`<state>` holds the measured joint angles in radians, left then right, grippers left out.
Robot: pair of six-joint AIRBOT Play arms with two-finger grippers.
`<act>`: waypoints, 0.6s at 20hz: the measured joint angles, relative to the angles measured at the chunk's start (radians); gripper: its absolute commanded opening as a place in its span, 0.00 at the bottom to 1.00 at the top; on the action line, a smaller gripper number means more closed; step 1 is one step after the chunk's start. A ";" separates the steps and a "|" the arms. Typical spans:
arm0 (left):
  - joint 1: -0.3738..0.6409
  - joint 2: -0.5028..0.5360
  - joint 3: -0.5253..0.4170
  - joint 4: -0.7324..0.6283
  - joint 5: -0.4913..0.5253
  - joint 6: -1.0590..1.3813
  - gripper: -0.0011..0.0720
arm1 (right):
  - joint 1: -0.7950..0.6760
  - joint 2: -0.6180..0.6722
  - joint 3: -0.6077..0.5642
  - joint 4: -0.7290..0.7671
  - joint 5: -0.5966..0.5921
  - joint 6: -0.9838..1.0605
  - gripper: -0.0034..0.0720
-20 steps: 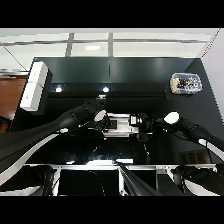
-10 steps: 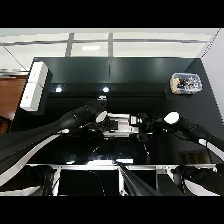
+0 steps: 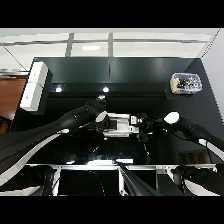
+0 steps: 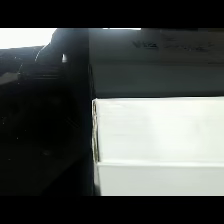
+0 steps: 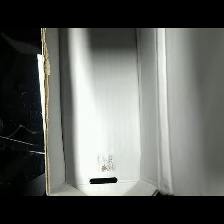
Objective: Fold the box and place the chain.
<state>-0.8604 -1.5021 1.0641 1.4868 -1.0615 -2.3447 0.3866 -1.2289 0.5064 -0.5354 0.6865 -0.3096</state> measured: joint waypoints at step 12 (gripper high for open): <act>0.003 0.000 0.000 -0.005 -0.005 0.004 0.05 | -0.002 0.048 0.000 -0.154 0.008 0.166 0.98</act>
